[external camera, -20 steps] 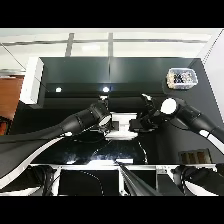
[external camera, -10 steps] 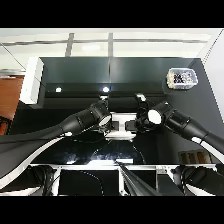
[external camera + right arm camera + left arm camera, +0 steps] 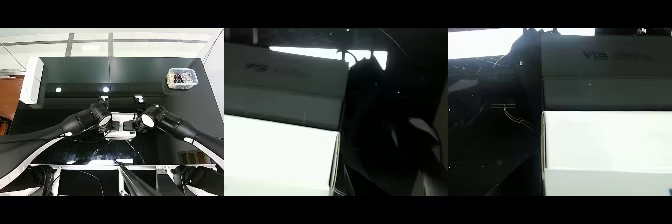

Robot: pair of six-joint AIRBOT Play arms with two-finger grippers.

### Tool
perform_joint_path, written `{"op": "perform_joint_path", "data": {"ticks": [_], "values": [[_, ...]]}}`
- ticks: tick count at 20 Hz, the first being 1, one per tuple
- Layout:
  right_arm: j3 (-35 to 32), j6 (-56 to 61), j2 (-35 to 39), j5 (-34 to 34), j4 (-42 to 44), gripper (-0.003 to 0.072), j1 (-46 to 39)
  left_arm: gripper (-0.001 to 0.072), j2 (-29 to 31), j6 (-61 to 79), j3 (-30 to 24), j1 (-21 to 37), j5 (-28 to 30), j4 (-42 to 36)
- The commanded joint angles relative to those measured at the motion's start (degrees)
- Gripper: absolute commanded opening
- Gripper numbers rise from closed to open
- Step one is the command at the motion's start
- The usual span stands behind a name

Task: Fold the box and place the chain.

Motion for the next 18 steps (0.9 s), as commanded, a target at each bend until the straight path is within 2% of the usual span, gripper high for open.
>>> {"op": "perform_joint_path", "data": {"ticks": [1, 5, 6, 7, 9, 14, 15, 16, 17, 18], "values": [[0.1, 1.4, -1.7, 0.2, -0.7, 0.0252, 0.3, 0.0025, 0.0, 0.0, 0.0, 0.0, 0.0, 0.0], [0.1, 1.7, -2.7, -0.1, -0.7, 0.0232, 0.3, 0.0025, 0.0, 0.0, 0.0, 0.0, 0.1, 0.0], [0.1, 1.7, -2.7, 0.0, -0.7, 0.0191, 0.3, 0.0025, 0.0, 0.0, 0.0, 0.0, 0.1, 0.0], [0.1, 1.7, -2.7, 0.0, -0.7, 0.0113, 0.3, 0.0025, 0.0, 0.0, 0.0, 0.0, 0.1, 0.0], [0.1, 1.9, -2.7, 0.0, -0.5, 0.0045, 0.3, 0.0025, 0.0, 0.0, 0.0, 0.0, 0.1, 0.0], [0.1, 2.7, -2.7, -0.1, -0.2, 0.0048, 0.3, 0.0025, 0.0, 0.0, 0.0, 0.0, 0.1, 0.0], [0.1, 2.7, -2.7, -0.1, -0.2, 0.0146, 0.3, 0.0025, 0.0, 0.0, 0.0, 0.0, 0.1, 0.0], [0.1, 2.7, -2.7, -0.1, -0.2, 0.0200, 0.3, 0.0025, 0.0, 0.0, 0.0, 0.0, 0.1, 0.0], [0.1, 2.7, -2.7, -0.1, -0.2, 0.0194, 0.3, 0.0025, 0.0, 0.0, 0.0, 0.0, 0.1, 0.0], [0.1, 2.7, -2.6, -0.1, -0.2, 0.0158, 0.3, 0.0025, 0.0, 0.0, 0.0, 0.0, 0.1, 0.0]]}}
